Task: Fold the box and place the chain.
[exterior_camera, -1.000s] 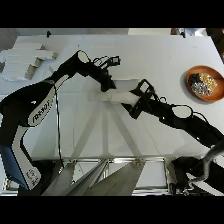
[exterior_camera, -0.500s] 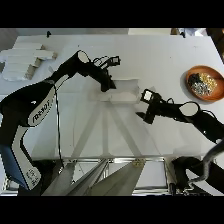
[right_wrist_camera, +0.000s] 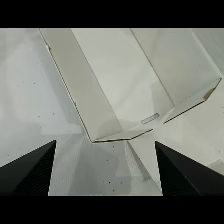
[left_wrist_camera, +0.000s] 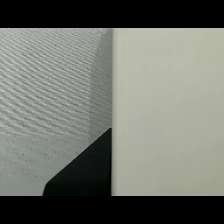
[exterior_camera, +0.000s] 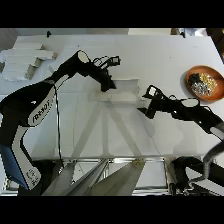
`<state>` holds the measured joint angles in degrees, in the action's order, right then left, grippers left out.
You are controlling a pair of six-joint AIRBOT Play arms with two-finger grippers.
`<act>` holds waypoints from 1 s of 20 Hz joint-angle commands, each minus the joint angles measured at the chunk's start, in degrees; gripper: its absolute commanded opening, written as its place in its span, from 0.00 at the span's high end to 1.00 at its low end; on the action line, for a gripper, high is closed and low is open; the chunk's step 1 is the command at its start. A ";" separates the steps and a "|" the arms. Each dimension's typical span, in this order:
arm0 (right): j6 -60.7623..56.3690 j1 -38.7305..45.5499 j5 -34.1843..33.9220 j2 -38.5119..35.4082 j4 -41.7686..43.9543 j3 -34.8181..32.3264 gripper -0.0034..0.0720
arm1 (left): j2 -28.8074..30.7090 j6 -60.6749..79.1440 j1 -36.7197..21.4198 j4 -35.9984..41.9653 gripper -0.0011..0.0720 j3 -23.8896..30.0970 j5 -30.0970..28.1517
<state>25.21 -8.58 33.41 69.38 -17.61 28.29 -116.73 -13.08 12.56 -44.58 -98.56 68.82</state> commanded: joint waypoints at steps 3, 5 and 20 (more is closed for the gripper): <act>6.12 0.09 -4.57 4.33 5.03 2.69 0.04 | -0.02 0.02 0.04 0.00 0.96 0.00 -0.02; 7.78 0.11 -5.40 4.33 6.27 4.46 0.04 | -0.04 0.02 0.04 0.00 0.96 0.00 0.00; 7.76 2.27 2.99 11.69 5.73 14.93 0.04 | -0.02 0.02 0.04 0.00 0.96 0.00 0.00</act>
